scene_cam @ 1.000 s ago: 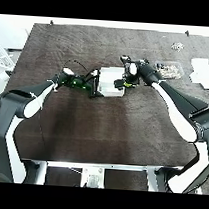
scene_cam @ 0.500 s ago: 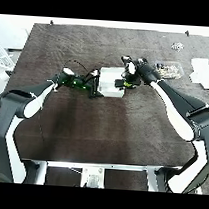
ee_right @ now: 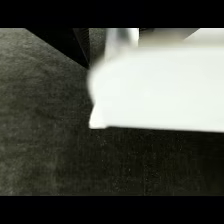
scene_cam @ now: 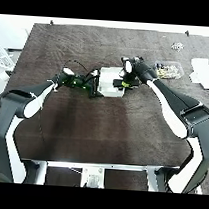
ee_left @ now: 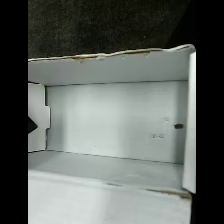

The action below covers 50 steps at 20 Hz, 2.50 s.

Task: Fold the box and place the chain.

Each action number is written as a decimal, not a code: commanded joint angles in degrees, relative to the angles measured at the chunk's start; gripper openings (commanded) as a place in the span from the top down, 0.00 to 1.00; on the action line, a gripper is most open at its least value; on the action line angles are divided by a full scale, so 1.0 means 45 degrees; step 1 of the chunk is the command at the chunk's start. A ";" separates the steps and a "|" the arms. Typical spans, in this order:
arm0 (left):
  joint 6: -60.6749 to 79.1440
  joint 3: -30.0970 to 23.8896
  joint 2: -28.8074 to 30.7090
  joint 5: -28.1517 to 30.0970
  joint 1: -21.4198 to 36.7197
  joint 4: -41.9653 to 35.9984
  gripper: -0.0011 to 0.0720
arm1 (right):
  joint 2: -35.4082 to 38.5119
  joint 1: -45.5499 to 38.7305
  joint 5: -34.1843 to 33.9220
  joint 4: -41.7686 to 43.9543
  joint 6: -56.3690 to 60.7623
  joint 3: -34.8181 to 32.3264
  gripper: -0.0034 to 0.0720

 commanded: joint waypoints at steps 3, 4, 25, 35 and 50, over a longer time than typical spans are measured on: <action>0.0005 0.0005 0.0005 0.0005 0.0000 0.0005 0.12 | -0.0335 -0.0073 0.0355 0.0000 0.0665 0.0180 0.52; 0.0005 0.0000 0.0005 0.0005 0.0000 0.0005 0.12 | -0.0379 -0.0073 0.0369 0.0000 0.0670 0.0199 0.56; 0.0005 0.0005 0.0005 0.0005 0.0000 0.0005 0.12 | -0.0413 0.0000 0.0777 0.0005 0.0962 0.1341 0.55; 0.0005 0.0005 0.0005 0.0010 0.0000 0.0005 0.12 | 0.0738 0.0000 0.1180 -0.0019 0.0097 0.1603 0.35; 0.0005 0.0000 0.0005 0.0015 0.0000 0.0005 0.12 | 0.2482 -0.6212 -0.2817 0.0219 -0.5877 0.1579 0.35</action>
